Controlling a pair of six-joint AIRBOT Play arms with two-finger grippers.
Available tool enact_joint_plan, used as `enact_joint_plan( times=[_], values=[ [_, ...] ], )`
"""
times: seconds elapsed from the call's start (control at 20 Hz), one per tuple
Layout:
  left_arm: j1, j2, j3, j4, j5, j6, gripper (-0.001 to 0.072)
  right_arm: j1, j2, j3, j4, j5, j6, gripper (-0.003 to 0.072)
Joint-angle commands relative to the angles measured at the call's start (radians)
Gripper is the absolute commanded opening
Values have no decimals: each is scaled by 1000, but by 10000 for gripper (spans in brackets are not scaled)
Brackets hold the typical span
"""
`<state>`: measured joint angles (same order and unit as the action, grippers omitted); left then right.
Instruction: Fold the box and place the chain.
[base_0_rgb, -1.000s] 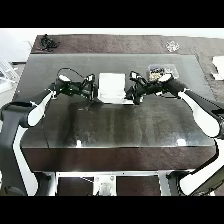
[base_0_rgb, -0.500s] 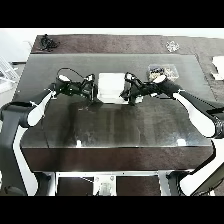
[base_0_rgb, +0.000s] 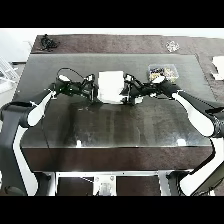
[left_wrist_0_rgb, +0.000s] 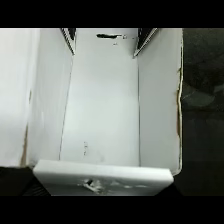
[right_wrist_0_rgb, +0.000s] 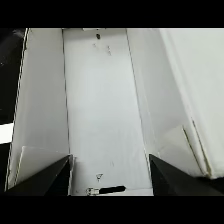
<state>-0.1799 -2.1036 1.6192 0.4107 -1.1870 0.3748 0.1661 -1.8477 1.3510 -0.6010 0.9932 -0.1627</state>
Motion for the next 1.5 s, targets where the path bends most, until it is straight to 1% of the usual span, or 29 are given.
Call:
enact_joint_plan(
  times=[0.0, 0.15, 0.2, 0.25, 0.3, 0.35, 0.65, 0.75, 0.95, 1.05, 1.15, 1.35, 1.45],
  values=[
    [0, 0, 0, 0, 1, 0, 639, 0, -1, 0, -2, 11, -6, 683],
    [0, 0, 0, 0, 1, 0, 639, 0, -1, 0, -2, 13, -5, 679],
    [0, 0, 0, 0, 1, 0, 640, -1, -1, 0, -3, 13, -6, 551],
    [0, 0, 0, 0, 1, 0, 639, -4, 0, 0, -1, 13, -6, 263],
    [0, 0, 0, 0, 1, 0, 640, -8, 0, 0, -2, 13, -3, 55],
    [0, 0, 0, 0, 1, 0, 640, -14, 0, 0, -2, 13, 5, 6],
    [0, 0, 0, 0, 1, 0, 639, -66, 16, 0, -65, 36, 95, 7],
    [0, 0, 0, 0, 1, 0, 640, -79, 47, 0, -66, 51, 108, 6],
    [0, 0, 0, 0, 1, 0, 640, -105, 139, 0, -70, 75, 264, 5],
    [0, 0, 0, 0, 1, 0, 640, -116, 189, 0, -74, 76, 391, 4],
    [0, 0, 0, 0, 1, 0, 640, -143, 227, 0, -103, 69, 613, 4],
    [0, 0, 0, 0, 1, 0, 640, -236, 227, -1, -237, 70, 1065, 5],
    [0, 0, 0, 0, 1, 0, 640, -283, 228, -1, -261, 78, 1177, 5]
  ],
)
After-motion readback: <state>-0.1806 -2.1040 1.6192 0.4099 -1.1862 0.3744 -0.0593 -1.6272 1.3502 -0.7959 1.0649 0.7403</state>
